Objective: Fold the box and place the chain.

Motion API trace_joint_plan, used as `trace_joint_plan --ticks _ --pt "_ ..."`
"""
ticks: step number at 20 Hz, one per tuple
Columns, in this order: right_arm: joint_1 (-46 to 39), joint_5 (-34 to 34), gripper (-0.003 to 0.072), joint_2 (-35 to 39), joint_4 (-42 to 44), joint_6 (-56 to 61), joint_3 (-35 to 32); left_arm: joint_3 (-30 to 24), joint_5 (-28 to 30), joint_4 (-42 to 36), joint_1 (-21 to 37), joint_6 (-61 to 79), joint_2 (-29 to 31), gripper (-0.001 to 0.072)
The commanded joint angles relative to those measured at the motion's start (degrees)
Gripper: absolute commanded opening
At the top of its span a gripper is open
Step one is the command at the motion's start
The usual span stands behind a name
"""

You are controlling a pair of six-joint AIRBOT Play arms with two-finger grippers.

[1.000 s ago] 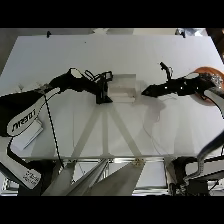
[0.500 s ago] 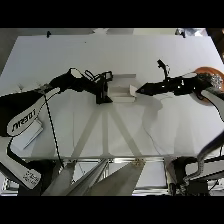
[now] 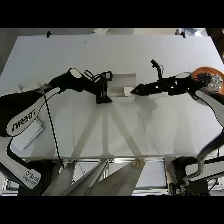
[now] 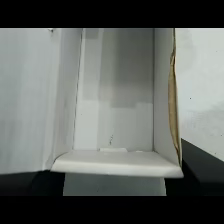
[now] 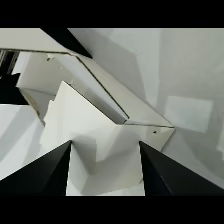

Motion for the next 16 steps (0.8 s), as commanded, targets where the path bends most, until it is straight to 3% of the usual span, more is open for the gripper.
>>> trace_joint_plan --ticks 1,9,13,16 --pt "2.47 -5.42 0.0482 -0.07 -0.35 -0.35 -0.04 0.0 0.0 -0.07 -0.04 0.02 0.0 0.0396" --pt "3.02 -10.95 0.0457 2.8 -11.85 4.9 -0.04 0.0 0.02 -0.07 -0.04 0.02 0.0 0.0396" --pt "3.02 -13.55 0.0455 5.33 -12.74 4.96 -0.02 0.0 0.02 -0.07 -0.04 0.04 0.0 0.0396" --pt "3.02 -16.26 0.041 6.25 -17.22 9.53 0.0 0.0 0.0 -0.07 -0.04 0.04 0.0 0.0396"
